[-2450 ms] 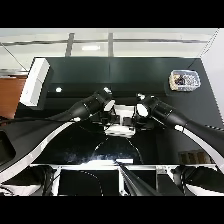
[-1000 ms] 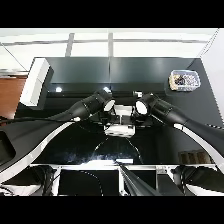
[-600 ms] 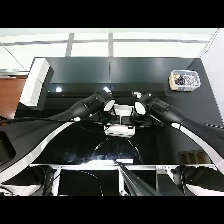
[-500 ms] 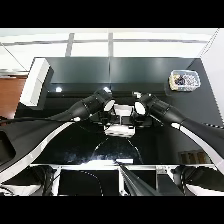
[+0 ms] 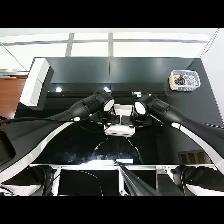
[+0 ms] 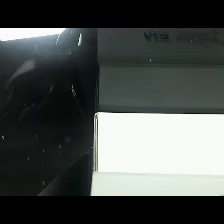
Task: Fold the box and place the chain.
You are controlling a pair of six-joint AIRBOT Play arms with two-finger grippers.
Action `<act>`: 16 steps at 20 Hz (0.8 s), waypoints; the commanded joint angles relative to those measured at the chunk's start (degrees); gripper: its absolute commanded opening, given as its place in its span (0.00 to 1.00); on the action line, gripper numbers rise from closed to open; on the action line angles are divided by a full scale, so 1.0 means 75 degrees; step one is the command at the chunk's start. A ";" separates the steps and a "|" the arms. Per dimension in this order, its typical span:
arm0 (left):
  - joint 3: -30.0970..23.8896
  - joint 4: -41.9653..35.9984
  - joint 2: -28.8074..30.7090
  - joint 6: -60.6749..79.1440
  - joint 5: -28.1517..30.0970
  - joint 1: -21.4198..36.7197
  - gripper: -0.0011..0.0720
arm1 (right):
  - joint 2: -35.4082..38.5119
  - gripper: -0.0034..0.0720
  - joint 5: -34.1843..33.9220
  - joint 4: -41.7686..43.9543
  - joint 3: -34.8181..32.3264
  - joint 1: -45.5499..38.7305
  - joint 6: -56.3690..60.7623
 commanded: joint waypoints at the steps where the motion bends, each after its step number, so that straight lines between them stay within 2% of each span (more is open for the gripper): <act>1: 0.0000 -0.0006 0.0003 -0.0017 -0.0023 0.0006 0.05 | 0.0093 0.48 0.0041 -0.0026 0.0012 0.0003 0.0073; 6: 0.0003 -0.0006 0.0003 -0.0017 -0.0012 0.0006 0.05 | 0.1139 0.48 0.0268 -0.0058 0.0012 -0.0099 -0.0682; 10: 0.0003 -0.0006 0.0003 -0.0017 -0.0026 0.0006 0.05 | 0.2774 0.48 0.0542 -0.0542 0.0012 -0.0493 -0.1530; 11: 0.0003 -0.0009 0.0003 -0.0015 -0.0020 0.0006 0.05 | 0.3249 0.48 0.0533 -0.1271 0.0012 -0.0676 -0.1530; 13: 0.0003 -0.0006 0.0003 -0.0017 0.0003 0.0006 0.05 | 0.3853 0.48 0.0656 -0.3722 0.0009 -0.1131 -0.1527; 15: 0.0003 -0.0006 0.0003 -0.0017 0.0009 0.0006 0.05 | 0.3879 0.48 0.0647 -0.5820 -0.0017 -0.1874 -0.1530; 16: 0.0003 -0.0006 0.0003 -0.0017 0.0012 0.0006 0.05 | 0.3815 0.48 0.0207 -0.6219 -0.0058 -0.2428 -0.1530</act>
